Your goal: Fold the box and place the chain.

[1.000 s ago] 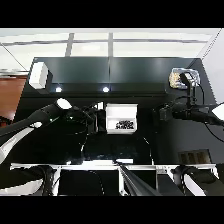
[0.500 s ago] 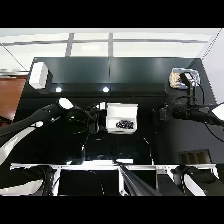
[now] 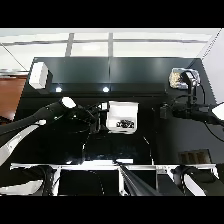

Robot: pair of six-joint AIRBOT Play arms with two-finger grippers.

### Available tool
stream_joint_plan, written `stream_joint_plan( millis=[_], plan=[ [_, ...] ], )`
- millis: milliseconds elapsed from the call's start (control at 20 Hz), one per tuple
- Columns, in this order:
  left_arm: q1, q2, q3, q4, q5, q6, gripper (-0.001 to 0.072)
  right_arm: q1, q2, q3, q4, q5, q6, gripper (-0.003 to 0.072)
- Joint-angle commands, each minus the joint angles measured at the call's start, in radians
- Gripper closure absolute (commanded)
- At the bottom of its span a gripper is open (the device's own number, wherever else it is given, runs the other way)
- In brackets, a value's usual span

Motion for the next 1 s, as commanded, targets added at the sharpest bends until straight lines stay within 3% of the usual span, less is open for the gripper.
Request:
stream_joint_plan(
  millis=[0,150,350,500,650,700,750,950],
  plan=[
    [-0.001,-0.001,0.002,0.004,0.0,-0.002,0.0316,0.002,-0.058,0.001,0.004,-0.079,0.101,0.0151],
    [-0.001,-0.001,0.002,0.004,0.006,-0.002,0.0316,0.051,-0.194,0.039,0.065,-0.227,0.092,0.0124],
    [-0.001,-0.001,0.002,0.004,0.003,-0.002,0.0316,0.161,-0.429,0.233,0.065,-0.264,0.05,0.0125],
    [-0.001,-0.001,0.003,0.004,0.011,-0.002,0.0316,0.238,-0.547,0.327,0.064,-0.155,-0.164,0.0144],
    [-0.001,-0.001,0.003,-0.002,0.01,-0.002,0.0315,0.251,-0.522,0.333,0.015,0.024,-0.423,0.0143],
    [-0.001,-0.001,0.003,-0.003,0.01,-0.002,0.0316,0.249,-0.499,0.338,-0.031,0.062,-0.433,0.0121],
    [-0.001,-0.001,0.003,-0.003,0.007,-0.002,0.0316,0.249,-0.472,0.34,-0.058,0.09,-0.433,-0.0034],
    [-0.001,-0.001,0.003,-0.004,0.003,-0.002,0.0316,0.254,-0.404,0.336,-0.07,0.241,-0.431,-0.0032]
  ],
)
